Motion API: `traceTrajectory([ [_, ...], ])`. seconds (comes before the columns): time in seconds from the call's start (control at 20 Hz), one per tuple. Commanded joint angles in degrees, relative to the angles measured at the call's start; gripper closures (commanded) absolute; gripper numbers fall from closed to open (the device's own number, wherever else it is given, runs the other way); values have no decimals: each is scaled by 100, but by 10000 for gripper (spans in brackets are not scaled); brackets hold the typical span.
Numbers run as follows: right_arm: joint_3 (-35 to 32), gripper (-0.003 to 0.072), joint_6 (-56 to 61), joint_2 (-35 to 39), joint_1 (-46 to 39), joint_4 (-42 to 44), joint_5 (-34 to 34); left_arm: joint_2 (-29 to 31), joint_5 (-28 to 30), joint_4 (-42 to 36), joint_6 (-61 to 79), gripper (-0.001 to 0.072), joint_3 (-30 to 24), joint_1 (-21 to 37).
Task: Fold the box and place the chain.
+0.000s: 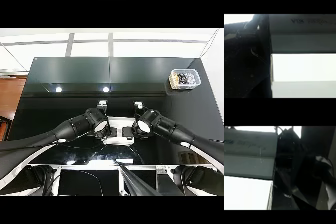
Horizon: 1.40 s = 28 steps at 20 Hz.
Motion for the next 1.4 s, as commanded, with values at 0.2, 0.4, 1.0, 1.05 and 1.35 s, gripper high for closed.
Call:
traceTrajectory([
  [0.2,9,670,24,-109,4,85,-125,-2,-2,2,0,679,2,2],
  [0.4,13,664,20,-125,2,85,-96,-2,-4,2,0,679,2,2],
  [1.0,50,650,-22,-122,2,105,-90,-2,-9,2,0,679,2,2],
  [1.05,50,454,-22,-118,2,105,-105,-2,-9,2,0,679,2,2],
  [1.35,380,296,-645,17,-57,61,442,-2,-11,2,0,679,2,2],
])
